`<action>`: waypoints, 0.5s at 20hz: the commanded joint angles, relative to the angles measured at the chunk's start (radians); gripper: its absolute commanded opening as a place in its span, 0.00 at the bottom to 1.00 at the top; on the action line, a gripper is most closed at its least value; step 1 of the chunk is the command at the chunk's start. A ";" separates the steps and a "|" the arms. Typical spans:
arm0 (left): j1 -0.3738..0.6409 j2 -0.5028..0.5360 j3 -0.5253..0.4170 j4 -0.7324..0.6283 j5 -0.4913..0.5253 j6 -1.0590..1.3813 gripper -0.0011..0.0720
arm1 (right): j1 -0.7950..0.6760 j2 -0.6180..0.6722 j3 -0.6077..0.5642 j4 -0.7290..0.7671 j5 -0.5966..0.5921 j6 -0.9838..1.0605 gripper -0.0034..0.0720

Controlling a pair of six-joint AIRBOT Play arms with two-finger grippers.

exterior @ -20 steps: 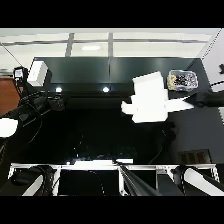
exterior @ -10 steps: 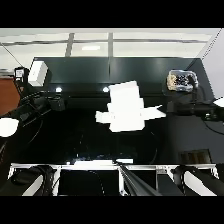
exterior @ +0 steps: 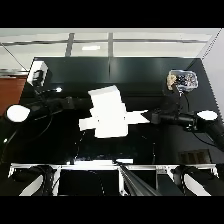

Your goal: Fold the box and place the chain.

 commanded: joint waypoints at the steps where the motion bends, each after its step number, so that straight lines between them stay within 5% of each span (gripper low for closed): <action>1: 0.024 -0.202 0.107 -0.225 -0.245 0.193 0.98 | 0.030 0.010 -0.016 0.006 -0.043 -0.028 0.07; 10: 0.077 -0.553 0.291 -0.249 -0.549 0.401 0.98 | 0.030 0.009 -0.016 0.006 -0.048 0.015 0.07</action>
